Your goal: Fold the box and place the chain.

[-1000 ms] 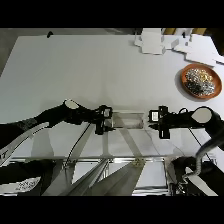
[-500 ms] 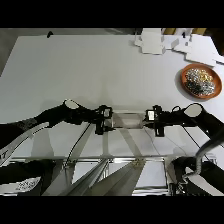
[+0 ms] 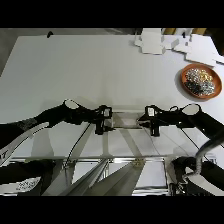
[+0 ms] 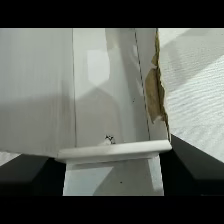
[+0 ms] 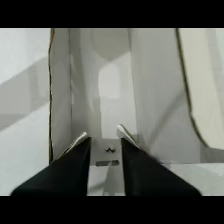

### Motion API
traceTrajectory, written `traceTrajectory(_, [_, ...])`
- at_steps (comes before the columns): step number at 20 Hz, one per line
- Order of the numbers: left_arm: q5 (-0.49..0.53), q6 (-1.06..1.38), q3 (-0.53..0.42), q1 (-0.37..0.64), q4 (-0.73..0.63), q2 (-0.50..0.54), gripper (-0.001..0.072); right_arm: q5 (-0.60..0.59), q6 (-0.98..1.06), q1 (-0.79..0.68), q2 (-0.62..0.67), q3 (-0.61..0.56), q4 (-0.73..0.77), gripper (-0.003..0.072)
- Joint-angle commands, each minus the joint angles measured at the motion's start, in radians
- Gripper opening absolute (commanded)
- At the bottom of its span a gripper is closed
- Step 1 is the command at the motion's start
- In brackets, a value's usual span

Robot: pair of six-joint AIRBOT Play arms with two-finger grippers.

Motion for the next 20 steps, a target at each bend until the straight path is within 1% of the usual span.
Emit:
traceTrajectory(1, [0.0,0.0,0.0,0.0,0.0,0.001,0.0171,-0.017,0.002,0.001,-0.002,-0.029,0.017,0.0361])
traceTrajectory(2, [0.0,0.0,0.0,0.0,0.0,0.001,0.0171,-0.026,0.026,0.0,0.001,-0.029,0.018,0.0452])
traceTrajectory(3, [0.0,0.0,0.0,0.0,0.0,0.001,0.0171,-0.041,0.052,0.0,0.014,-0.029,0.012,0.0471])
traceTrajectory(6, [0.0,0.0,0.0,0.0,0.0,0.001,0.0171,-0.046,0.119,-0.043,0.085,-0.029,0.003,0.0466])
traceTrajectory(11, [0.0,0.0,0.0,0.0,0.0,0.001,0.0171,-0.011,0.364,-0.146,0.212,-0.029,-0.031,0.0459])
traceTrajectory(12, [0.0,0.0,0.0,0.0,0.0,0.001,0.0171,-0.001,0.4,-0.159,0.233,-0.029,-0.043,0.0445])
traceTrajectory(13, [0.0,0.0,0.0,0.0,0.0,0.001,0.0171,0.0,0.433,-0.172,0.25,-0.029,-0.059,0.0343])
traceTrajectory(14, [0.0,0.0,0.0,0.0,0.0,0.001,0.0171,-0.001,0.485,-0.185,0.261,-0.029,-0.074,0.0202])
traceTrajectory(15, [0.0,0.0,0.0,0.0,0.0,0.001,0.0171,-0.008,0.54,-0.198,0.262,-0.029,-0.075,0.0117])
traceTrajectory(16, [0.0,0.0,0.0,0.0,0.0,0.001,0.0171,-0.023,0.601,-0.212,0.261,-0.029,-0.075,0.0061])
traceTrajectory(17, [0.0,0.0,0.0,0.0,0.0,0.001,0.0171,-0.049,0.68,-0.231,0.258,-0.029,-0.075,0.0033])
traceTrajectory(20, [0.0,0.0,0.0,0.0,0.0,0.001,0.0171,-0.122,0.929,-0.326,0.221,-0.029,-0.078,0.0022])
